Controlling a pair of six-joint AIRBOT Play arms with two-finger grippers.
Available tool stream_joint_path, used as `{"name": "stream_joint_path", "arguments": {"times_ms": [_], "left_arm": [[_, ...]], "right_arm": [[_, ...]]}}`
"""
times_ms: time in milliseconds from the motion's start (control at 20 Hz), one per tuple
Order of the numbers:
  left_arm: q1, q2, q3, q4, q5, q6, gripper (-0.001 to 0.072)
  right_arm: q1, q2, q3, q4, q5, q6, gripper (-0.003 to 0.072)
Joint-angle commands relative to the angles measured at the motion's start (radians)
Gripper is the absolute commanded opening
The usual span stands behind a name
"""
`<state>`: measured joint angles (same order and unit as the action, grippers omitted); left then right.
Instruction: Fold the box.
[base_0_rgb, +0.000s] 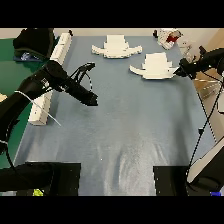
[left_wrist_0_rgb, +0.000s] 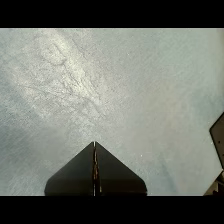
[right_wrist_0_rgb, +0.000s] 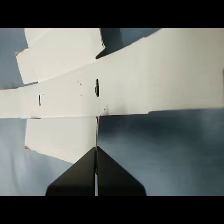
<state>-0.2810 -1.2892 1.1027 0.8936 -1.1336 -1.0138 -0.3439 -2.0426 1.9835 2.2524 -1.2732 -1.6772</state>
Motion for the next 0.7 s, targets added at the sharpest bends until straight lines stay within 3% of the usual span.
{"name": "stream_joint_path", "arguments": {"times_ms": [0,350,650], "left_arm": [[0.000,-0.001,0.000,0.000,0.000,0.000,0.0012],[0.000,-0.001,0.000,0.000,0.000,0.000,0.0012],[0.000,0.000,0.000,0.000,0.000,0.000,0.0012]], "right_arm": [[0.023,0.130,-0.203,-0.001,-0.053,-0.036,-0.0003],[0.084,0.598,-0.860,-0.011,-0.006,-0.079,-0.0002],[0.089,0.984,-1.270,-0.093,-0.007,-0.074,-0.0001]]}}
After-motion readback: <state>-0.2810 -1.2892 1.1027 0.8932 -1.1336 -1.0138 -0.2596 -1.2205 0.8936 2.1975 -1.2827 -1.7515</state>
